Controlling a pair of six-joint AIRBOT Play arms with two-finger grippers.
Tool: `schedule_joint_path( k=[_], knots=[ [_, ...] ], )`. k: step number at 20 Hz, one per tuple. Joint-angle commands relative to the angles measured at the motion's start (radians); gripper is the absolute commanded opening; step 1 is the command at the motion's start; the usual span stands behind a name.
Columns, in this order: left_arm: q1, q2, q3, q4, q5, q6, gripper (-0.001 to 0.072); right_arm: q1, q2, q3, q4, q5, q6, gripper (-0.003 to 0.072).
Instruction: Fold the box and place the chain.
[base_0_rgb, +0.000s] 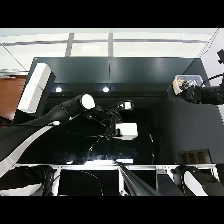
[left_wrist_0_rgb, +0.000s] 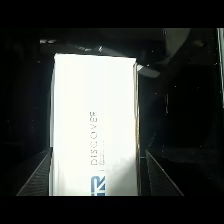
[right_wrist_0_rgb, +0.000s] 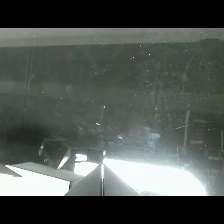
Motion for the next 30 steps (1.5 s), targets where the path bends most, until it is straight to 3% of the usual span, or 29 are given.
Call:
schedule_joint_path(
  k=[1,10,17,18,20,22,26,29,30],
  knots=[
    [-0.005,-0.008,0.001,0.001,0.000,0.001,0.0713,-0.001,0.000,0.001,0.001,0.001,0.000,0.0012],
    [-0.073,-0.020,0.000,0.053,0.111,0.001,0.0713,-0.001,0.000,0.001,0.001,0.002,0.000,0.0012],
    [-0.092,-0.079,0.001,0.141,0.130,-0.032,0.0709,-0.001,0.000,0.001,0.000,0.001,0.000,0.0012],
    [-0.088,-0.069,0.004,0.159,0.129,-0.098,0.0663,-0.001,0.000,0.001,0.000,0.002,0.000,0.0012],
    [-0.061,-0.037,0.012,0.245,0.119,-0.281,0.0478,-0.001,0.000,0.001,0.000,0.003,0.000,0.0012],
    [0.003,0.013,0.012,0.299,0.038,-0.354,0.0341,-0.001,0.000,0.001,0.000,0.010,0.000,0.0012],
    [0.238,0.142,0.011,0.364,-0.249,-0.506,0.0339,-0.001,0.000,0.001,0.000,0.011,-0.001,0.0012],
    [0.485,0.234,-0.008,0.451,-0.507,-0.599,0.0339,-0.001,0.000,0.001,-0.001,0.011,-0.010,0.0012],
    [0.573,0.263,-0.028,0.483,-0.552,-0.626,0.0339,-0.001,0.000,0.001,0.000,0.012,-0.012,0.0012]
  ],
)
